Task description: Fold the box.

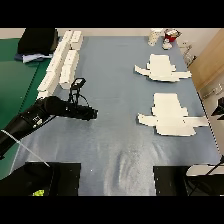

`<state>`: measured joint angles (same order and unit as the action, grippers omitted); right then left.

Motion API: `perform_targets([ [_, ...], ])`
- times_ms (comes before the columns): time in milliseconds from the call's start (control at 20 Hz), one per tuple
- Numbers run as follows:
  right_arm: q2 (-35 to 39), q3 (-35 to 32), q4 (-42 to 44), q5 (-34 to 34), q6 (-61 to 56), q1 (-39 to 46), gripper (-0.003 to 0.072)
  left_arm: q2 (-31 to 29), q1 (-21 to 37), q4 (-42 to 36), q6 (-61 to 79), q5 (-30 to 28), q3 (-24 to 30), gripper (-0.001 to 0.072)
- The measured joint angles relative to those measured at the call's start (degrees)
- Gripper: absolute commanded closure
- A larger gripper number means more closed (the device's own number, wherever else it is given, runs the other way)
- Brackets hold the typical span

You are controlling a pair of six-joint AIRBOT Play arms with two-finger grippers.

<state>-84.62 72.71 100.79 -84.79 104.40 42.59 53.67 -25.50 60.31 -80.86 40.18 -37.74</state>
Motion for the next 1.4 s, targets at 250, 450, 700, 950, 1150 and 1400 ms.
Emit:
perform_targets([
  [250, -6.51, 0.04, 5.07, -1.68, 7.32, 3.41, 0.0314, 0.0, 0.0, -0.09, 0.0, -0.9, 0.0, 0.0693],
  [450, -9.73, 0.15, 7.82, -2.56, 11.21, 3.93, 0.0315, 0.0, 0.0, -0.13, 0.0, -1.14, 0.0, 0.0693],
  [700, -11.04, 0.22, 13.97, -5.33, 14.25, 4.09, 0.0593, 0.0, 0.0, -0.22, 0.0, -1.16, 0.0, 0.0693],
  [950, -11.32, 0.28, 22.64, -10.38, 15.72, 0.87, 0.0685, 0.0, 0.0, -2.19, 0.02, -1.16, 0.0, 0.0693],
  [1150, -10.78, 0.04, 27.63, -10.97, 14.32, -5.99, 0.0686, 0.0, 0.0, -4.5, 0.02, -1.11, 0.0, 0.0693],
  [1400, -3.26, -5.27, 29.7, -4.76, 10.21, -17.81, 0.0686, -0.02, 0.0, -7.1, 0.02, 0.0, 0.0, 0.0693],
])
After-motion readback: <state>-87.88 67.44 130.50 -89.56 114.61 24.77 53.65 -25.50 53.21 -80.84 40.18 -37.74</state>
